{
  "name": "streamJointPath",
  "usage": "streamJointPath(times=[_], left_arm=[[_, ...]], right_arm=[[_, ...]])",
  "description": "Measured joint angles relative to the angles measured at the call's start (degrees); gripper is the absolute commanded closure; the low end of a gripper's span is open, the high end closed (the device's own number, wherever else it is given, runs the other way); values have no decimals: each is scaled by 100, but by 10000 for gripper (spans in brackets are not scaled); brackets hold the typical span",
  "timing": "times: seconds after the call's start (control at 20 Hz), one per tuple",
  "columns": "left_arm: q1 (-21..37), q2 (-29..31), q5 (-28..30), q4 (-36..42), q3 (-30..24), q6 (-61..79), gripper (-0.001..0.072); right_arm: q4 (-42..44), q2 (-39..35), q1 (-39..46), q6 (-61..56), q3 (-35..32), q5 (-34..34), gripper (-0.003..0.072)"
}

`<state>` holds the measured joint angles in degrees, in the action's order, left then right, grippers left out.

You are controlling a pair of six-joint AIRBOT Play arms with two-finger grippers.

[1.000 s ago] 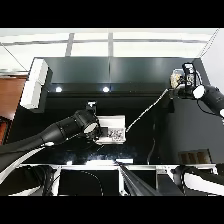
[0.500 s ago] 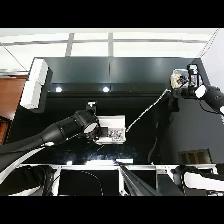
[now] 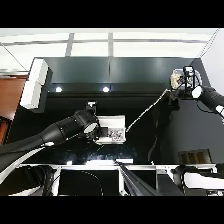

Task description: Fold the box and place the chain.

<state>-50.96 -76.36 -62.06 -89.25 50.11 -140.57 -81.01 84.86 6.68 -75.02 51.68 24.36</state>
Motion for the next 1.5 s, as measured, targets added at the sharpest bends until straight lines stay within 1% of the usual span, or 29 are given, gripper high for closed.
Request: streamJointPath(times=[0.05,0.1,0.15,0.2,0.35,0.4,0.45,0.6,0.75,1.0,1.1,1.2,1.3,1.5], left_arm=[[0,0,0,-2,0,0,681],[0,0,0,0,0,0,681],[0,0,0,0,0,0,681],[0,0,0,-2,0,0,681],[0,0,0,-2,0,0,681],[0,0,0,-2,0,0,680],[0,0,0,-2,0,0,681],[0,0,0,-2,0,0,681],[0,0,0,0,0,0,681],[0,0,0,-2,0,0,681],[0,0,0,-2,0,0,681],[0,0,0,-2,0,0,681],[0,0,0,-2,0,0,681],[0,0,2,-2,0,0,681]], right_arm=[[2,17,-11,4,7,-7,272],[15,33,-17,7,11,-4,332],[22,46,-22,15,11,2,483],[26,61,-28,17,17,26,556],[20,76,-33,24,46,197,565],[13,81,-33,24,74,299,582],[7,76,-33,31,109,428,668],[-28,-44,-33,66,223,960,670],[-37,-354,-33,94,356,1239,671],[46,-1327,-33,109,503,1947,671],[240,-1823,-33,109,518,2393,670],[636,-2321,-33,157,531,2903,670],[1261,-2763,-35,308,538,3477,670],[2662,-3263,-260,592,533,4612,671]])
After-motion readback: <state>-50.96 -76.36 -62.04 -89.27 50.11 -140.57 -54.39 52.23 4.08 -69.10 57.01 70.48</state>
